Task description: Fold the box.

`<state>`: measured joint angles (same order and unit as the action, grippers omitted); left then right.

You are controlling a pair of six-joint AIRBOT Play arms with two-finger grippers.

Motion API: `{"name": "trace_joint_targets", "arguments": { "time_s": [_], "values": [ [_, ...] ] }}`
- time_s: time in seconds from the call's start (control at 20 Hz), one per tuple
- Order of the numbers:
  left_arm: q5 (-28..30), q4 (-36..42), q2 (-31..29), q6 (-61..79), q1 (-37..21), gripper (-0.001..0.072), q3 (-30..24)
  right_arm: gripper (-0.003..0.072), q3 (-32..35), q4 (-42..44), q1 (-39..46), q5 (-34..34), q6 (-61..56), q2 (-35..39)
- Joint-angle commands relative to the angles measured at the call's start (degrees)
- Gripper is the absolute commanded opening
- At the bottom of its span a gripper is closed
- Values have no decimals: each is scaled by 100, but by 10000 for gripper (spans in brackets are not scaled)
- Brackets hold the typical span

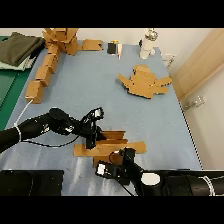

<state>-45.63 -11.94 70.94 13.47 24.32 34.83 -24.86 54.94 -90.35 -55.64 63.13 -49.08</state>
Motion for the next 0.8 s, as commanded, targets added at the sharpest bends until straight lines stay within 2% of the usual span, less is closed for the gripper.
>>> {"name": "trace_joint_targets", "arguments": {
  "time_s": [0.0, 0.15, 0.3, 0.5, 0.6, 0.75],
  "values": [
    [4, -2, -4, 0, -2, 12, -2, 718, -7, -107, 254, -33, -186, 133],
    [0, -2, -4, 0, -2, 12, -2, 717, 90, -72, 645, 39, -92, 647],
    [4, -2, -4, 0, -2, 12, 0, 717, 562, -4, 874, 538, 146, 1512],
    [2, -2, -4, 0, -2, 12, -2, 716, 909, 52, 1294, 778, 839, 2402],
    [4, -2, -4, 0, -2, 12, 0, 717, 911, 485, 1731, 918, 1495, 2437],
    [0, -2, -4, 0, -2, 12, -2, 716, 909, 1628, 2702, 1541, 3093, 2426]
  ]
}}
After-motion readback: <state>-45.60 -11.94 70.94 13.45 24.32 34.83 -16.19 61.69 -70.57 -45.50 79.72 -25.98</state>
